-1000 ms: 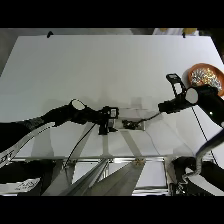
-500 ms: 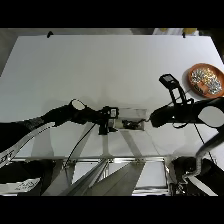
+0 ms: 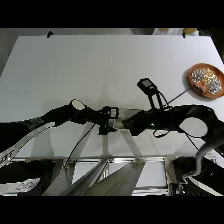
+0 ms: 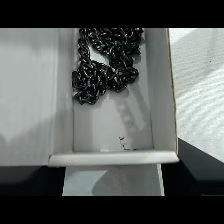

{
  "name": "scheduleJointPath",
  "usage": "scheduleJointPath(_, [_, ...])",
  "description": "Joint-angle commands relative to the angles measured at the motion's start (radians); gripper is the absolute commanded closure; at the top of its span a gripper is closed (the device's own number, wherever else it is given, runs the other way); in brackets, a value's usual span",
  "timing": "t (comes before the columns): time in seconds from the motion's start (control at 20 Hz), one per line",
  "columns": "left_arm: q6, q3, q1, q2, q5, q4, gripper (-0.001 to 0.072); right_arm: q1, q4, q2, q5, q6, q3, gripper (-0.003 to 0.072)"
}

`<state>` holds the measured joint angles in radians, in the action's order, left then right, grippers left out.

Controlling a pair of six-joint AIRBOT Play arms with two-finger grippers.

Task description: Fold the box and place the chain.

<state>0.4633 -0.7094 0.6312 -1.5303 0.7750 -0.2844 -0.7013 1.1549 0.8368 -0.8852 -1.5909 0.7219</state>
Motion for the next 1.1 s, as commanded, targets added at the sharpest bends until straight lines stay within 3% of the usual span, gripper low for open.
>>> scheduleJointPath(0.0, [0.000,0.000,0.000,0.000,0.000,0.000,0.0500,-0.034,-0.010,0.088,0.063,-0.006,0.001,0.0668])
scheduleJointPath(0.1, [0.000,0.000,0.000,0.000,0.000,0.000,0.0500,-0.034,-0.010,0.130,0.062,-0.006,0.001,0.0646])
scheduleJointPath(0.2, [0.000,0.000,0.000,0.000,0.000,0.000,0.0500,-0.034,-0.009,0.143,0.056,-0.005,0.005,0.0454])
scheduleJointPath(0.4, [0.000,0.000,0.000,0.000,0.000,0.000,0.0500,0.079,0.009,0.142,-0.144,0.080,0.175,0.0458])
scheduleJointPath(0.5, [0.000,0.000,0.000,0.000,0.000,0.000,0.0500,0.174,0.093,0.142,-0.187,0.081,0.270,0.0472])
scheduleJointPath(0.55, [0.000,0.000,0.000,0.000,0.000,0.000,0.0500,0.223,0.142,0.142,-0.183,0.080,0.294,0.0527])
scheduleJointPath(0.65, [0.000,0.000,0.000,0.000,0.000,0.000,0.0500,0.338,0.214,0.157,-0.177,0.077,0.296,0.0633])
scheduleJointPath(0.8, [0.000,0.000,0.000,0.000,0.000,0.000,0.0500,0.480,0.304,0.255,-0.238,0.065,0.273,0.0668])
scheduleJointPath(1.0, [0.000,0.000,0.000,0.000,0.000,0.000,0.0500,0.556,0.333,0.409,-0.280,0.100,0.253,0.0663])
scheduleJointPath(1.05, [0.000,0.000,0.000,0.000,0.000,0.000,0.0500,0.559,0.353,0.435,-0.279,0.101,0.253,0.0597])
